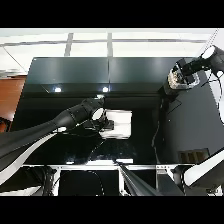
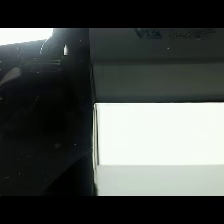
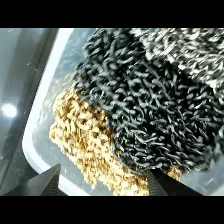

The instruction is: Fold the box and place the chain.

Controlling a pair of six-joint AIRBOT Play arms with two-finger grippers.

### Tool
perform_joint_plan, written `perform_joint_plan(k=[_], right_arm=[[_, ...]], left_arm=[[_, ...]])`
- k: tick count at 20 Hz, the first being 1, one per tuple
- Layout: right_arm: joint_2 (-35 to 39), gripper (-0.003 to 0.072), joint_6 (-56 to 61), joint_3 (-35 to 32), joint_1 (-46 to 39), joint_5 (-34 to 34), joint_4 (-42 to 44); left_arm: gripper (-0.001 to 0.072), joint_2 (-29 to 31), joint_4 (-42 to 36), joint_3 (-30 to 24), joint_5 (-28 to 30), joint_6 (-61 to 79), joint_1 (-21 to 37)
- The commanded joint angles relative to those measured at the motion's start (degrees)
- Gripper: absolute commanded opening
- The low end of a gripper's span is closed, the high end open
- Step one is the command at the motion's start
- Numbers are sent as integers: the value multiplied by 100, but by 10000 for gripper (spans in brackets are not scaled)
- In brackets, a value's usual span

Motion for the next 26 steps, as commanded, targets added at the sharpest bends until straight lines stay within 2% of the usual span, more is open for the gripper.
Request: perform_joint_plan(k=[1, 2, 3, 7, 10, 15, 21, 26], right_arm=[[-162, 450, -181, 4, 0, 11, 68], [-164, 298, -319, 4, -2, 11, 61], [-151, 20, -544, 7, -4, 15, 107], [98, 13, -1554, 20, -44, 173, 166], [603, 13, -2586, 20, -50, 337, 166], [2031, 12, -3687, 20, -48, 267, 190], [3816, 11, -4057, 44, -48, -315, 229], [4896, 11, -4339, 76, -46, -332, 754]], left_arm=[[25, -2, 0, 4, 17, 0, 4], [25, -2, 0, 4, 20, 0, 4], [24, -2, 0, 4, 20, 0, 4], [24, -2, 2, 4, 26, 0, 4], [24, -2, 2, 4, 24, 0, 4], [24, -2, 2, 4, 20, 0, 7], [24, -2, 2, 4, 17, 0, 4], [24, -2, 0, 4, 17, 0, 4]])
